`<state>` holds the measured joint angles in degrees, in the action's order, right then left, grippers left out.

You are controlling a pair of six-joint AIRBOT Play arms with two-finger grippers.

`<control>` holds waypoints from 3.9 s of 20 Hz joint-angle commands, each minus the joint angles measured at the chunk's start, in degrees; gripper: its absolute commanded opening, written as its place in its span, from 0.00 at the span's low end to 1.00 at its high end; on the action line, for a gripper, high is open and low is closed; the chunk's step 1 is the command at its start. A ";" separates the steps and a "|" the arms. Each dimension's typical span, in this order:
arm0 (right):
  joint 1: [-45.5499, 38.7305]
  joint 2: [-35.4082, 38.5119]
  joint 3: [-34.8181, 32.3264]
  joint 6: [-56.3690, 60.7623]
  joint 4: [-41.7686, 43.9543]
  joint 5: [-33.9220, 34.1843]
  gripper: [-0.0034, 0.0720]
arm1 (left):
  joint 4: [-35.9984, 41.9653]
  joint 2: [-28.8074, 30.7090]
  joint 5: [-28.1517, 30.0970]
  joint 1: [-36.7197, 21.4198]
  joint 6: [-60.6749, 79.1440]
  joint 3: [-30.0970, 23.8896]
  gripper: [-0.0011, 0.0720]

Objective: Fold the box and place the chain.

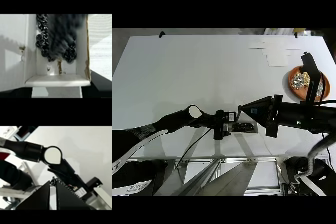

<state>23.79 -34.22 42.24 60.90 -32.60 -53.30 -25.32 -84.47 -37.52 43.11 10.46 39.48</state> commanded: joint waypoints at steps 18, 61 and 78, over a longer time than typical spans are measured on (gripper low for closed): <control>0.07 -18.29 0.02 6.80 -31.01 -16.02 0.07 | -0.02 0.02 0.00 -0.04 0.00 0.02 0.30; 3.65 -25.16 3.06 -30.25 -24.44 -13.33 0.37 | -0.02 0.02 0.00 -0.04 0.00 0.02 0.30; 3.65 -24.96 2.10 -30.97 -30.38 -11.61 0.19 | -0.02 0.02 0.00 -0.04 0.00 0.02 0.30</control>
<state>27.40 -59.20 44.38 29.95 -61.84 -65.01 -25.32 -84.47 -37.54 43.11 10.41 39.48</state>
